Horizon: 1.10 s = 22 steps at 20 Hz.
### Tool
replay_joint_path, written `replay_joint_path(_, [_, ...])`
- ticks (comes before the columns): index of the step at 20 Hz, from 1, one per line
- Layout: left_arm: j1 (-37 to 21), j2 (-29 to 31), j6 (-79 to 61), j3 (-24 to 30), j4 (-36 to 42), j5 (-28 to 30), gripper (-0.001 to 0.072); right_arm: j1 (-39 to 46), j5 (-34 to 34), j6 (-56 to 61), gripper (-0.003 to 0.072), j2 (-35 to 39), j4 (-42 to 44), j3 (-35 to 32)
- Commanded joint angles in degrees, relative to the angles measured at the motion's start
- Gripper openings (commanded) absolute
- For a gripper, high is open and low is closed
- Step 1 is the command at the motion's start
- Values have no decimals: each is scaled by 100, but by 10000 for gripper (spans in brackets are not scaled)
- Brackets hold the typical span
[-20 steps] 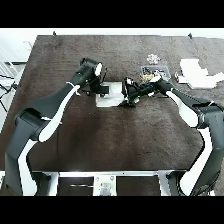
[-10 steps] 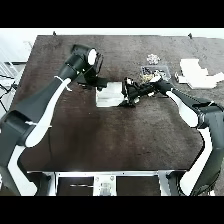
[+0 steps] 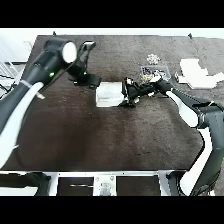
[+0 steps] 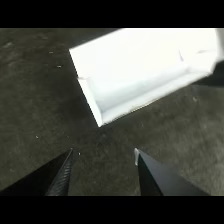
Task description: Fold the box and place the chain.
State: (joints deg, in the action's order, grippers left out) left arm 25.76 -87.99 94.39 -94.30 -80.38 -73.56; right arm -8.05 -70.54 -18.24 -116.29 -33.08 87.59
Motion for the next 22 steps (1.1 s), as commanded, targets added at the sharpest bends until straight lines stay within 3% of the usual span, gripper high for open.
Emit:
replay_joint_path(1, [-562, 855, -1856, 1513, 1394, 1311, 473, -2, 0, 0, 576, 4, 0, 2])
replay_joint_path(5, [-1270, 962, -4854, 2621, 2957, 1832, 472, -2, 0, 0, 576, 4, 0, 2])
replay_joint_path(7, [-1403, 933, -5132, 2809, 2938, 1923, 474, -2, 0, 0, 577, 4, 0, 2])
replay_joint_path(12, [-1414, 916, -5160, 2802, 3241, 1998, 474, -2, 0, 0, 576, 4, 0, 2])
replay_joint_path(14, [-1434, 855, -6367, 2806, 3488, 2013, 478, -2, 0, 0, 576, 4, 0, 2])
replay_joint_path(15, [-1478, 807, -6894, 2796, 3727, 1989, 546, -2, 0, 0, 576, 4, 0, 2])
replay_joint_path(16, [-1563, 723, -7340, 2763, 3908, 1878, 544, -2, 0, 0, 576, 4, 0, 2])
replay_joint_path(19, [-1834, 44, -8391, 2326, 4325, 1010, 544, -2, 0, 0, 576, 4, 0, 2])
replay_joint_path(22, [-1884, -772, -9189, 1744, 4304, 684, 545, -7, 0, 0, 577, 4, 2, 2])
